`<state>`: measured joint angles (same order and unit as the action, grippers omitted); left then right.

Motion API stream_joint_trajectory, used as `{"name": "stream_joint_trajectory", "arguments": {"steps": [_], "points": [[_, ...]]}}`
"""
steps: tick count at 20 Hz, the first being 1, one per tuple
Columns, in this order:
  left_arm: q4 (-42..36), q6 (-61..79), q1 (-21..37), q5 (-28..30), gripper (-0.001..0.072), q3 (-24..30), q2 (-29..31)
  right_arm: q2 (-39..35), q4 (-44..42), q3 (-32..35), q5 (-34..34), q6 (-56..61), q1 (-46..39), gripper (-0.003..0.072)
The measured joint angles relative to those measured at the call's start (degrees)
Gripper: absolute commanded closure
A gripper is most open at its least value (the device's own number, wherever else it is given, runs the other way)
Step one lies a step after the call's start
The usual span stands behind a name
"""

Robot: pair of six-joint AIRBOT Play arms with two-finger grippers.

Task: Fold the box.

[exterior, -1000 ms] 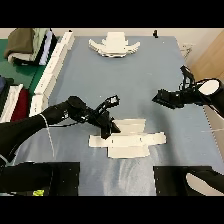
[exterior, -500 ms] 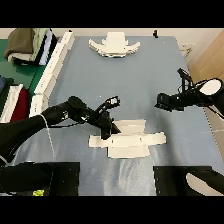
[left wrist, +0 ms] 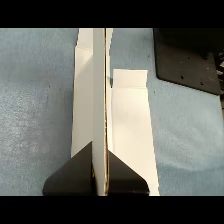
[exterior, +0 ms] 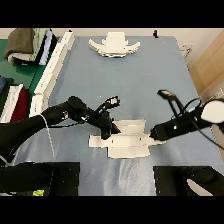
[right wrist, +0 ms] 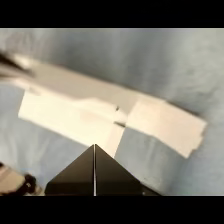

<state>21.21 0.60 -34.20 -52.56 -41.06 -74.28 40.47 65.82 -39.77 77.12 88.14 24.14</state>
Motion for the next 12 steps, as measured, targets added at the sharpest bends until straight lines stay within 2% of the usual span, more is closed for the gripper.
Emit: {"name": "stream_joint_trajectory", "arguments": {"steps": [1,2,3,4,5,8,12], "points": [[0.0,0.0,0.0,0.0,0.0694,0.0,0.0,-1.7,0.6,1.7,-0.3,-2.5,3.7,0.0171],[0.0,0.0,0.0,0.0,0.0694,0.0,0.0,-3.0,1.4,3.3,-1.1,-5.2,7.1,0.0118],[0.0,0.0,0.0,0.0,0.0694,0.0,0.0,-4.0,2.8,4.9,-2.3,-8.7,10.6,0.0114],[0.0,0.0,0.0,0.0,0.0694,0.0,0.0,-4.5,4.7,6.4,-3.9,-12.3,13.9,0.0037],[0.0,0.0,0.0,0.0,0.0694,0.0,0.0,-4.5,6.8,7.7,-5.7,-15.5,16.8,-0.0009],[0.0,0.0,0.0,0.0,0.0694,0.0,0.0,-2.6,13.0,10.6,-11.9,-23.4,23.8,-0.0008],[0.0,0.0,0.0,0.0,0.0694,0.0,0.0,2.8,16.8,12.0,-18.2,-29.3,30.1,-0.0009]]}}
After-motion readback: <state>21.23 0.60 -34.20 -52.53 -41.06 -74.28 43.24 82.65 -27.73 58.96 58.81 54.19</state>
